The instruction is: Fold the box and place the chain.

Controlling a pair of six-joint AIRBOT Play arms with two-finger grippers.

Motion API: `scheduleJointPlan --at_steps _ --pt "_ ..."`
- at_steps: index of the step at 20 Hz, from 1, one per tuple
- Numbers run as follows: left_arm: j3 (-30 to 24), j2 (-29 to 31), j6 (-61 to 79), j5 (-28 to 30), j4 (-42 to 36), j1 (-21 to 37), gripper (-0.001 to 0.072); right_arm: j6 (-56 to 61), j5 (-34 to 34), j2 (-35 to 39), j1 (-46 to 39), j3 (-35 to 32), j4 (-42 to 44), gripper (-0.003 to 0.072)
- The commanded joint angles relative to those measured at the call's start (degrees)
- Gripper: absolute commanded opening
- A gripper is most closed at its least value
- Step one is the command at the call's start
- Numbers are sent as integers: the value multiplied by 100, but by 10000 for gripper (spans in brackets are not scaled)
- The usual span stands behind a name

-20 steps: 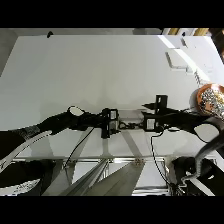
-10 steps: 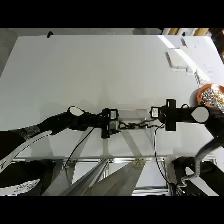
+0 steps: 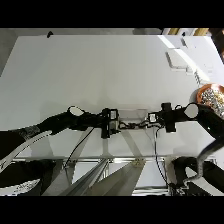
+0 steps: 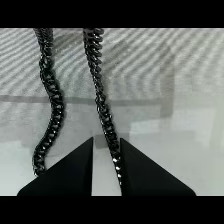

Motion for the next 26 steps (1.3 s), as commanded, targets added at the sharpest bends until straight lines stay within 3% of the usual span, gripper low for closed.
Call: scheduleJointPlan --at_steps 1,3,8,11,17,26 --pt "2 0 2 2 0 -2 205 -85 -122 -164 -2 -7 0 130" --pt "2 0 2 0 0 -2 205 -24 33 -61 0 -7 -26 19" --pt "2 0 2 2 2 -2 205 496 802 1067 81 -7 168 19" --pt "2 0 2 0 0 -2 205 575 1421 1862 590 -9 1268 19" --pt "2 0 2 0 0 -2 205 866 -81 2151 2168 -9 2103 19" --pt "2 0 2 2 0 -2 205 1351 -1600 1014 3289 -7 2352 41"
